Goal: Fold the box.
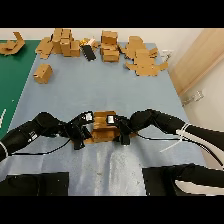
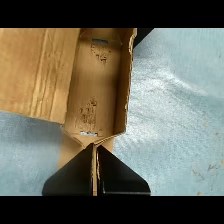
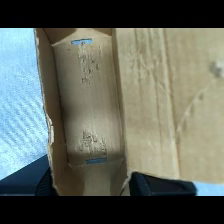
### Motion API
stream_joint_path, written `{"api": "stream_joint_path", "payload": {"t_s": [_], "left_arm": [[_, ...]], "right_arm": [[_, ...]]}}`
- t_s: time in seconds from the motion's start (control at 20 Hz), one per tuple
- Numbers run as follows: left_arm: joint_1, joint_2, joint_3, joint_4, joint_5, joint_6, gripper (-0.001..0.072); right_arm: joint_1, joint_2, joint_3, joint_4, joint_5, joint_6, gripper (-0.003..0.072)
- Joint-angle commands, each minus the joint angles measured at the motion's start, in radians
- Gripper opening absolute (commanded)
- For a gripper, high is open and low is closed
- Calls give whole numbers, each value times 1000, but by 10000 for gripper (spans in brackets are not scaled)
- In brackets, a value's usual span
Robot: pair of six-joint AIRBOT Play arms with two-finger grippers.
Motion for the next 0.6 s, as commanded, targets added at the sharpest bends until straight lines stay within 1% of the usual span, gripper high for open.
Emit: {"api": "stream_joint_path", "payload": {"t_s": [0.0,0.1,0.3,0.55], "left_arm": [[0,0,1,0,2,59,52],[0,0,1,0,16,59,52],[0,1,1,9,8,45,53],[0,1,1,92,6,-7,54]], "right_arm": [[0,0,0,0,0,0,511],[0,0,0,0,0,0,511],[0,0,0,0,0,0,511],[0,0,0,0,0,0,511]]}}
